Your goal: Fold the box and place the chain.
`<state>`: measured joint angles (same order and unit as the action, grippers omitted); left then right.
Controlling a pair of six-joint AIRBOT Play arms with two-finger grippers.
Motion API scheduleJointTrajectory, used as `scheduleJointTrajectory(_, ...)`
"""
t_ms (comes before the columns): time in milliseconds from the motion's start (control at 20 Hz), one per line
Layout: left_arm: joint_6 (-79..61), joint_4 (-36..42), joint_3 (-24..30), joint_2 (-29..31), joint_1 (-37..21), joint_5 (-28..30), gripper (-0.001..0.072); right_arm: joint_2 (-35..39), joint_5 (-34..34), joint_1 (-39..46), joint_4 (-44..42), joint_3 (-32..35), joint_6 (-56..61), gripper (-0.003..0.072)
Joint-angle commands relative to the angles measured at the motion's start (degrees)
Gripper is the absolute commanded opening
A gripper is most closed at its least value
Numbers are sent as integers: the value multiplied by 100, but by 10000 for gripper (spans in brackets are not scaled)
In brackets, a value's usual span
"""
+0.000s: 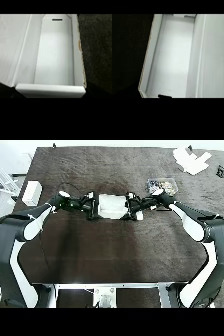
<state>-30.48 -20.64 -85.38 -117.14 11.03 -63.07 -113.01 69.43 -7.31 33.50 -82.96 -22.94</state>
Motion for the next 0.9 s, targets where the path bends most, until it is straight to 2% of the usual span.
scheduleJointTrajectory(0, -4, 13, -4, -4, 74, 125, 720, 0, 9, 2, 0, 2, 0, 592)
scheduleJointTrajectory(550, 2, 9, -2, -28, 109, 199, 694, 0, 7, 2, 0, 2, 0, 592)
scheduleJointTrajectory(600, 2, 7, -2, -28, 109, 199, 665, 0, 7, 2, 0, 2, 0, 591)
scheduleJointTrajectory(650, 2, 2, -2, -26, 109, 197, 494, 0, 9, 2, 0, 2, 0, 592)
scheduleJointTrajectory(700, 2, 0, -2, -28, 109, 195, 414, 0, 9, 2, 0, 2, 0, 592)
scheduleJointTrajectory(850, 11, -17, -2, -28, 109, 205, 411, 0, 9, 2, 0, 2, 0, 592)
